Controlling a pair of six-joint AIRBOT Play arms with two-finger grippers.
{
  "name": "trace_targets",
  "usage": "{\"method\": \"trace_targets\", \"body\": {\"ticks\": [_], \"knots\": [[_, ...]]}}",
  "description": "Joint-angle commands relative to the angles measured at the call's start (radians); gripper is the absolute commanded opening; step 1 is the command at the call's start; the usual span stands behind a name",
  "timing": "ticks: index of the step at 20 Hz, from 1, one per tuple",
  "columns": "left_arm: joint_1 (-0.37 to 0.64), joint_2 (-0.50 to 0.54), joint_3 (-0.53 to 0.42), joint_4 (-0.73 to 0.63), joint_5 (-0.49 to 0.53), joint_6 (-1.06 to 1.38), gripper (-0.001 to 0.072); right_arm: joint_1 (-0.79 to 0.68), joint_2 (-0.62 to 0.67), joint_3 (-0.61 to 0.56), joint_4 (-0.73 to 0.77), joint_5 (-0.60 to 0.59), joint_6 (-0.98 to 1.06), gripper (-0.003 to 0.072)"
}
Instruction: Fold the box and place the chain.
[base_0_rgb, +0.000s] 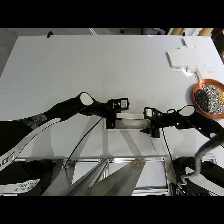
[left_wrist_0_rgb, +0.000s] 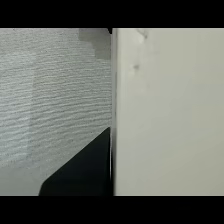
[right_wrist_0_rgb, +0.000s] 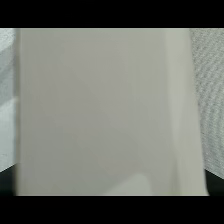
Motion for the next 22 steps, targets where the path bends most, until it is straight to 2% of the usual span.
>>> {"method": "trace_targets", "body": {"ticks": [1,9,10,12,13,17,19,20,22], "knots": [[0.000,0.001,0.000,0.000,0.000,0.000,0.0034,0.000,0.000,-0.001,0.000,0.000,0.000,0.0402],[0.001,0.002,0.000,0.001,-0.001,0.001,0.0043,0.000,0.000,-0.001,0.000,0.000,0.000,0.0402],[0.002,0.008,0.000,0.007,-0.001,0.001,0.0154,0.000,0.000,-0.001,0.000,0.000,0.000,0.0402],[0.003,0.033,0.000,0.038,0.001,-0.003,0.0471,0.000,0.000,-0.001,0.000,0.000,0.000,0.0402],[0.006,0.053,0.000,0.074,0.000,-0.014,0.0510,0.000,0.000,-0.001,0.000,0.000,0.000,0.0402],[0.016,0.164,0.000,0.358,-0.013,-0.282,0.0511,0.000,0.000,-0.001,0.000,0.000,0.000,0.0402],[0.016,0.237,0.000,0.505,-0.058,-0.444,0.0494,0.000,0.000,-0.001,0.000,0.000,0.000,0.0402],[0.012,0.281,0.000,0.573,-0.104,-0.524,0.0436,0.000,0.000,-0.001,0.000,0.000,0.000,0.0402],[-0.004,0.359,0.000,0.644,-0.195,-0.613,0.0250,0.000,0.000,-0.001,0.000,0.000,0.000,0.0402]]}}
